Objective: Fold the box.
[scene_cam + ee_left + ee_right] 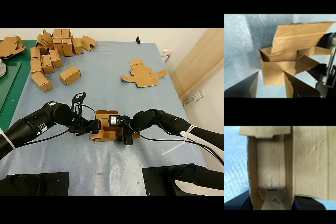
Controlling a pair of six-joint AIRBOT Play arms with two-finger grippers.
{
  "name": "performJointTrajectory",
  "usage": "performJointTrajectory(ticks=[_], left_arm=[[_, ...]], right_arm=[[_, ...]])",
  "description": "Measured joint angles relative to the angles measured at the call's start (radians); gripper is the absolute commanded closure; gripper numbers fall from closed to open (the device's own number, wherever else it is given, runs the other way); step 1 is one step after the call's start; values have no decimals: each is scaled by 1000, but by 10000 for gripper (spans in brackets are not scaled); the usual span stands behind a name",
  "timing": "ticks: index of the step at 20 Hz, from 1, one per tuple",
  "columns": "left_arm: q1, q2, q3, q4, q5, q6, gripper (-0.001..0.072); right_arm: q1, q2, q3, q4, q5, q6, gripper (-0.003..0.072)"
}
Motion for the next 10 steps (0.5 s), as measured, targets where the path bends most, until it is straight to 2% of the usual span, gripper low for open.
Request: performJointTrajectory(ticks=[2,3,10], left_arm=[[-1,-12,1,2,3,0,199],[-6,-21,3,3,3,3,107],[-39,-89,29,2,10,14,104]], right_arm=[[0,0,0,0,0,0,89],[0,0,0,0,0,0,89],[0,0,0,0,0,0,89]])
